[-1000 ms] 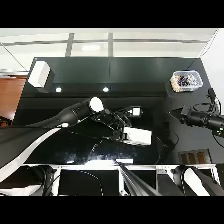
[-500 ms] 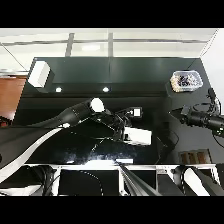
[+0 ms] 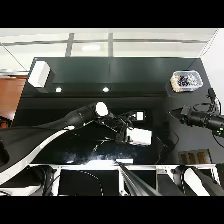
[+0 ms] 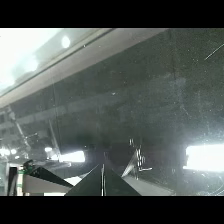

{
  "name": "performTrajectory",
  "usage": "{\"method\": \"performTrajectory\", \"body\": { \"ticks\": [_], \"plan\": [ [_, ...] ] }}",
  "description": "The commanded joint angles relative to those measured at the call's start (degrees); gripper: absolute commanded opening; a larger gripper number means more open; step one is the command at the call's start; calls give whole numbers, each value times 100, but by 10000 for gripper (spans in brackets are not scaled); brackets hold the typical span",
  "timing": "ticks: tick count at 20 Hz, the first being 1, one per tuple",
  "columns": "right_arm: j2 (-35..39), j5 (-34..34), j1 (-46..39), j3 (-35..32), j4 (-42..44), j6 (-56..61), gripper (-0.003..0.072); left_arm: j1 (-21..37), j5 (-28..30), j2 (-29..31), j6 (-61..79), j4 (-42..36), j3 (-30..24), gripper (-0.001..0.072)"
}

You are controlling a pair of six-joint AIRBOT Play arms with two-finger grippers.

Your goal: Fold the box and place the chain.

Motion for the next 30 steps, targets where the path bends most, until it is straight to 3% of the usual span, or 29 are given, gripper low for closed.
{"method": "performTrajectory", "body": {
  "ticks": [1,6,7,8,9,14,19,26,30],
  "plan": [
    [4,-7,-4,2,4,2,17,-245,476,-111,2,33,2,698],
    [4,-24,-4,2,4,2,16,-435,647,-214,-28,79,2,693],
    [4,-20,-4,2,7,2,17,-422,597,-214,-142,94,2,627],
    [4,-11,-4,2,7,2,17,-400,522,-201,-234,192,4,359],
    [4,0,-4,2,7,2,17,-374,435,-181,-232,308,4,227],
    [4,28,-4,2,11,7,17,52,175,251,-828,850,4,226],
    [4,85,-4,2,13,7,17,1252,-678,750,-1609,1176,-26,227],
    [4,66,-4,2,24,2,17,3665,-1891,1534,-2979,2433,-234,227],
    [4,85,-4,2,24,2,17,5897,-2129,2146,-3348,2516,-623,232]
  ]
}}
